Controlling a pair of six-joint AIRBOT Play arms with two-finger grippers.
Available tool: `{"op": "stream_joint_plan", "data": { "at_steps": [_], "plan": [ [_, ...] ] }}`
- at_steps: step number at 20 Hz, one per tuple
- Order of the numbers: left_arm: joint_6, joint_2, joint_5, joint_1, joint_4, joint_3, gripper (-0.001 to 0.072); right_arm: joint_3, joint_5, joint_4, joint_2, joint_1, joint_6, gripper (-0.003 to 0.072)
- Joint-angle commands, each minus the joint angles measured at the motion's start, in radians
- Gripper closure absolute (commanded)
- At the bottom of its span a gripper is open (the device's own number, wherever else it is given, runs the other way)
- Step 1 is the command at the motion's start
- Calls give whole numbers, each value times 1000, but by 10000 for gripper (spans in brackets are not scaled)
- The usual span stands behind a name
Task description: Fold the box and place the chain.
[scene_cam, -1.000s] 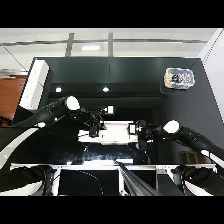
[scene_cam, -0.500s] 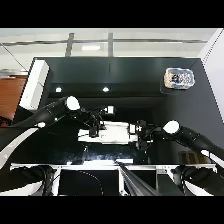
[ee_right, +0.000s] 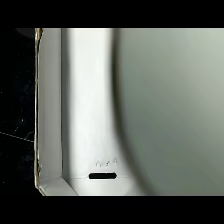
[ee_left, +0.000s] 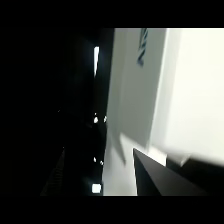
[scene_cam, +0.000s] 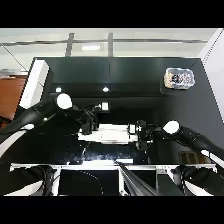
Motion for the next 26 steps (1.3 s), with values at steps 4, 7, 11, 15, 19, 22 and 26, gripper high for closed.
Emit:
{"op": "stream_joint_plan", "data": {
  "at_steps": [4,7,11,15,19,22,26],
  "plan": [
    [-505,147,-262,173,81,-2,670,0,0,0,-1,1,0,149],
    [-523,145,-326,216,-153,-96,677,0,0,0,0,1,0,150],
    [-292,142,-208,212,-730,-301,677,0,0,0,0,1,0,150],
    [-76,122,42,171,-1020,-367,677,0,1,0,0,1,0,149],
    [77,102,302,63,-1132,-367,677,0,2,0,0,1,0,150],
    [85,101,471,10,-1094,-367,677,0,2,0,0,1,0,150],
    [82,85,452,-34,-939,-367,677,0,2,0,0,1,0,149]
  ]
}}
